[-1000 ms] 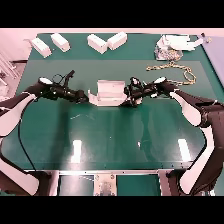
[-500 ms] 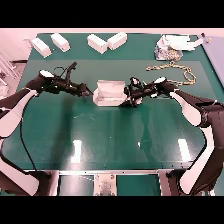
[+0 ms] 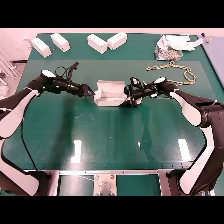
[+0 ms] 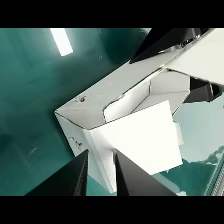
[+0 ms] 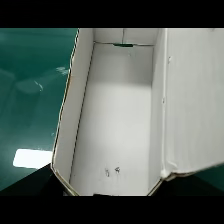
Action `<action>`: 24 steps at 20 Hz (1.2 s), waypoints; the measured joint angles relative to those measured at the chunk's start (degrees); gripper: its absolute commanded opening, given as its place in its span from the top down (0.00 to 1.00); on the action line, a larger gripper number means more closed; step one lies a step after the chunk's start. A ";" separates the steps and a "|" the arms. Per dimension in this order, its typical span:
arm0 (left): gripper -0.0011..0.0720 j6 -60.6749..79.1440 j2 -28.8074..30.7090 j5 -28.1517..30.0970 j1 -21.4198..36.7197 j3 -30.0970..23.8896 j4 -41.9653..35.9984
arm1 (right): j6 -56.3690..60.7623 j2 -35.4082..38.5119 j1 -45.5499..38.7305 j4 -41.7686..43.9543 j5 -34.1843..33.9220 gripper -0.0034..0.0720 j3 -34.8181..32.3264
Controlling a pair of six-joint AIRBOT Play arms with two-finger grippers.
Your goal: Fold the box and place the chain.
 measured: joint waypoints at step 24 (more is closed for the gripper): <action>0.62 -13.00 0.28 -1.42 -3.74 3.39 10.36 | 0.00 0.00 0.02 0.00 0.00 0.19 0.00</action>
